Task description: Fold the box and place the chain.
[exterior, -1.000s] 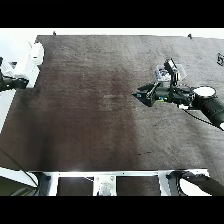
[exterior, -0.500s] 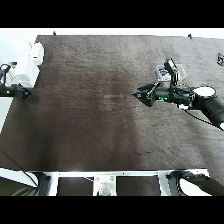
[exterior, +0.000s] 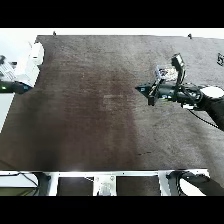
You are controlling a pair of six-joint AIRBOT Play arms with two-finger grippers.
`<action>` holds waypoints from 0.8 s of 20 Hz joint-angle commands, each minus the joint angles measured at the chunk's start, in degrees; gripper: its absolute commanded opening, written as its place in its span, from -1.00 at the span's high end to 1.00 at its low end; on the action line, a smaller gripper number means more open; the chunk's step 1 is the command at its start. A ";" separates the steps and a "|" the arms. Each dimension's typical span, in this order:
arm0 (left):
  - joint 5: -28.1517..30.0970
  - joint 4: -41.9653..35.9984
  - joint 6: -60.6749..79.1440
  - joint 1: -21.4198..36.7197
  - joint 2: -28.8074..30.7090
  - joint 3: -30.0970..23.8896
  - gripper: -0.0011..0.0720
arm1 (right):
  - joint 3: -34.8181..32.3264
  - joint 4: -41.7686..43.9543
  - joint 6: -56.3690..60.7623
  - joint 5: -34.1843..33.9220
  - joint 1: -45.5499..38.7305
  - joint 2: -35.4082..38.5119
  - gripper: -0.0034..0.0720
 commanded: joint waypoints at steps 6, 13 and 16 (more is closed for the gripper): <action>7.45 -25.29 22.16 -0.02 39.17 -23.89 0.93 | -10.34 0.20 2.99 -15.41 0.07 20.26 0.90; 13.29 -33.09 25.66 -0.02 68.37 -55.43 0.93 | -29.62 0.22 2.99 -26.05 0.07 38.49 0.90; 14.60 -34.82 22.75 -0.04 77.13 -65.20 0.93 | -34.42 0.22 2.99 -26.08 0.07 41.53 0.90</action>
